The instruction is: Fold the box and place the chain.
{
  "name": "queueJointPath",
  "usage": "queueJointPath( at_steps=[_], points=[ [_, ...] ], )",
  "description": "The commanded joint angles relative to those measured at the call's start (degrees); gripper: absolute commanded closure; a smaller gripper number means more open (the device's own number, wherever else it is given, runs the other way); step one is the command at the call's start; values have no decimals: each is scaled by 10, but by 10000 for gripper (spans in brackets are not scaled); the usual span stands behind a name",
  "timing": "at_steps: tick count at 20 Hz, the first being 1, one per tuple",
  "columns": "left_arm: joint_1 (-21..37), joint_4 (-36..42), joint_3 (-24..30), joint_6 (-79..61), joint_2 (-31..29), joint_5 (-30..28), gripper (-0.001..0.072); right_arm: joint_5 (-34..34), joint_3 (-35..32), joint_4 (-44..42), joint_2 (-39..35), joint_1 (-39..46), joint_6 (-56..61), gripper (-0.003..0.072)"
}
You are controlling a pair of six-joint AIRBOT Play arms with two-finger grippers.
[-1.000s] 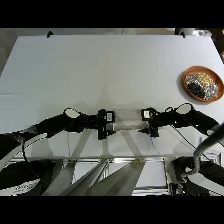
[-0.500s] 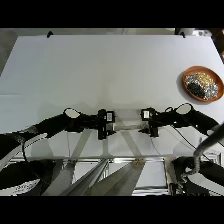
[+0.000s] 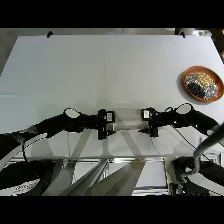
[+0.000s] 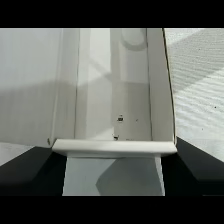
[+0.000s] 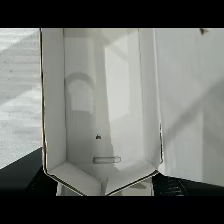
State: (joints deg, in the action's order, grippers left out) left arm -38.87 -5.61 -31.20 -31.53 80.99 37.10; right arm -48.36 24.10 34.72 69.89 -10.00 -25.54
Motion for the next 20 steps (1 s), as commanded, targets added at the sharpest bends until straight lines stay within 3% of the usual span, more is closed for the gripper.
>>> queueJointPath(
  at_steps=[1, 7, 10, 13, 14, 17, 18, 20],
  points=[
    [0, 0, 0, 0, 0, 0, 573, -3, 0, 0, -2, 0, 0, 0],
    [0, 0, 0, 0, 0, 0, 573, -3, 1, 85, -69, 0, 81, -15],
    [0, 0, 0, 0, 0, 0, 573, -12, 1, 184, -125, 0, 183, -15],
    [0, 0, 0, 0, 0, 0, 573, -64, 1, 313, -173, 0, 292, 11],
    [0, 0, 0, 0, 0, 0, 573, -102, 2, 329, -192, 0, 300, 117],
    [0, 0, 0, 0, 0, 0, 573, -139, 3, 280, -262, 0, 303, 168],
    [0, 0, 0, 0, 0, 0, 573, -139, 3, 249, -286, 0, 305, 263],
    [0, 0, 0, 0, 0, 0, 573, -137, 3, 181, -329, 0, 297, 683]
  ],
)
